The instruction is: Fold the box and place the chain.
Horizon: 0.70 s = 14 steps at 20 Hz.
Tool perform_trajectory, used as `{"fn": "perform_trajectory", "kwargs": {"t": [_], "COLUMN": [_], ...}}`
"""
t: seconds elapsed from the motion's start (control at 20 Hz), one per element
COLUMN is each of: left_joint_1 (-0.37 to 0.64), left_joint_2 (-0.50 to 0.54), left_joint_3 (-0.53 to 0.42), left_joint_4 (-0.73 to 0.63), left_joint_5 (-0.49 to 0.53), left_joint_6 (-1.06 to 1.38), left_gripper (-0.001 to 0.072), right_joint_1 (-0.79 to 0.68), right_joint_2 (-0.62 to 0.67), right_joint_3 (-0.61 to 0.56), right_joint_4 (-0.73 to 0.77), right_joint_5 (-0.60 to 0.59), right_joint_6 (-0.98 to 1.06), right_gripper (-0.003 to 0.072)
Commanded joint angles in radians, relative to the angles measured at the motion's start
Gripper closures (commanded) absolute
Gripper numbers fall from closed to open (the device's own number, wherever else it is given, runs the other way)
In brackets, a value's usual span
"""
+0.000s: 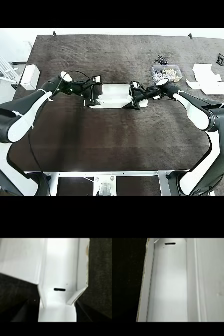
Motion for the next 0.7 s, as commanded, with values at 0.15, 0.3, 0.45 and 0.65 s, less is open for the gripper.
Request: {"fn": "perform_trajectory", "kwargs": {"t": [0.15,0.3,0.45,0.65], "left_joint_1": [-0.004,-0.004,-0.004,-0.004], "left_joint_2": [-0.001,-0.001,-0.001,-0.001], "left_joint_3": [0.000,0.000,0.000,0.000], "left_joint_4": [0.012,0.012,0.003,0.000], "left_joint_5": [0.013,-0.012,-0.023,-0.050], "left_joint_6": [-0.004,-0.004,-0.003,-0.003], "left_gripper": [0.0220,0.0221,0.0222,0.0223], "right_joint_1": [0.000,0.000,0.000,0.000], "right_joint_2": [0.000,0.000,0.000,0.000], "right_joint_3": [0.000,0.000,0.000,0.000], "right_joint_4": [0.000,0.000,0.000,0.000], "right_joint_5": [0.001,0.001,0.001,0.001], "right_joint_6": [0.000,0.000,0.000,0.000], "right_gripper": [0.0099,0.0099,0.0099,0.0100]}}
